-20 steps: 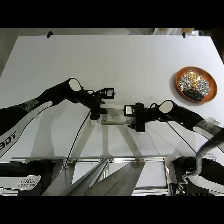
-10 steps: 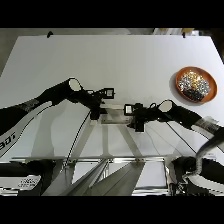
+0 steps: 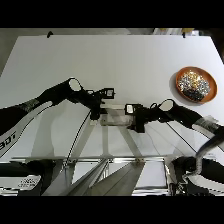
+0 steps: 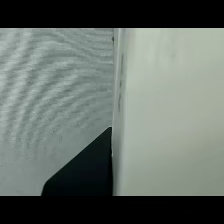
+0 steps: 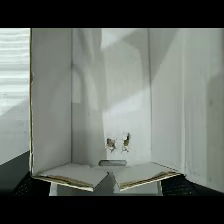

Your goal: Fold the box and place the chain.

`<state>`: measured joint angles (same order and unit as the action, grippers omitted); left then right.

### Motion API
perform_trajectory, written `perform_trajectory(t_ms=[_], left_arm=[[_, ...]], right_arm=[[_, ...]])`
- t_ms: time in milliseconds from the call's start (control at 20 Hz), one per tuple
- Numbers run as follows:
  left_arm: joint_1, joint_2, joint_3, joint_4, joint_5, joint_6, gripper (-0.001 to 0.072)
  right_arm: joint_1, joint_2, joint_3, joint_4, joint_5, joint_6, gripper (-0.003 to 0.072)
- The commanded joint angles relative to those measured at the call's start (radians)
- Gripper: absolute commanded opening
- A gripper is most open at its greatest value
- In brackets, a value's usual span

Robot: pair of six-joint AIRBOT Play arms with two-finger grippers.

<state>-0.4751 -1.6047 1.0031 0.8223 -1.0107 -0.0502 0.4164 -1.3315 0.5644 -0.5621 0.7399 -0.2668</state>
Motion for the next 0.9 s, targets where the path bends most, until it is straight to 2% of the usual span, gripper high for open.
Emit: perform_trajectory(t_ms=[0,650,750,850], left_arm=[[0.000,0.000,0.000,0.001,0.000,0.000,0.0010],[0.000,0.000,0.000,0.002,0.000,0.000,0.0010],[0.000,0.000,0.000,0.002,0.000,0.000,0.0010],[0.000,0.000,0.000,0.001,0.000,0.000,0.0010]], right_arm=[[-0.007,0.001,0.000,0.010,0.027,-0.008,0.0665],[-0.034,-0.016,0.002,0.051,0.029,-0.087,0.0641],[-0.034,-0.028,0.002,0.051,0.027,-0.089,0.0552],[-0.033,-0.032,0.002,0.051,0.027,-0.109,0.0526]])
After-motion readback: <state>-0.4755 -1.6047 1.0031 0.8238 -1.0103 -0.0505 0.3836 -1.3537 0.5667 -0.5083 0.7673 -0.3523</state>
